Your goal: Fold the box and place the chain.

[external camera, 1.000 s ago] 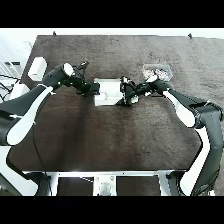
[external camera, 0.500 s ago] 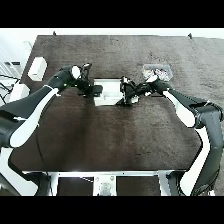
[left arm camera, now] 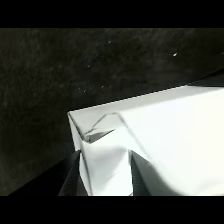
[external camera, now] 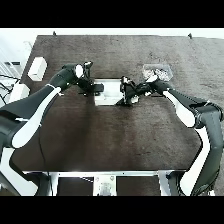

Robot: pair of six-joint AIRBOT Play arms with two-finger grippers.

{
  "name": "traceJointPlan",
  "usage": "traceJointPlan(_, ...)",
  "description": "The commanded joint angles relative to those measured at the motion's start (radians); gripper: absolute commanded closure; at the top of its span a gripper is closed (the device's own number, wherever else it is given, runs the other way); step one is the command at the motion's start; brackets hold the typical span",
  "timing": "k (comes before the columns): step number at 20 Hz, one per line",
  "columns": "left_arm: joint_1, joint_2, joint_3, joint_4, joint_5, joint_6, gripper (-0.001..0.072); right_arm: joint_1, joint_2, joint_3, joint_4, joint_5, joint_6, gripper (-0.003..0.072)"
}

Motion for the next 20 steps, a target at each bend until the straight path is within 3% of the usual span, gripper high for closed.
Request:
traceJointPlan(1, 0.000, -0.010, 0.004, 0.027, -0.044, -0.038, 0.0354, 0.000, 0.000, 0.000, 0.000, 0.000, 0.000, 0.0259)
traceJointPlan(4, 0.000, -0.022, 0.016, 0.032, -0.068, -0.046, 0.0354, 0.000, 0.000, 0.000, 0.000, 0.000, 0.000, 0.0259)
traceJointPlan(17, -0.019, -0.222, 0.362, 0.128, -0.382, -0.107, 0.0365, 0.000, 0.000, 0.000, 0.000, 0.000, 0.000, 0.0259)
traceJointPlan(18, -0.019, -0.235, 0.380, 0.133, -0.407, -0.106, 0.0424, 0.000, 0.000, 0.000, 0.000, 0.000, 0.000, 0.0259)
traceJointPlan(20, -0.019, -0.251, 0.407, 0.144, -0.435, -0.106, 0.0432, 0.000, 0.000, 0.000, 0.000, 0.000, 0.000, 0.0259)
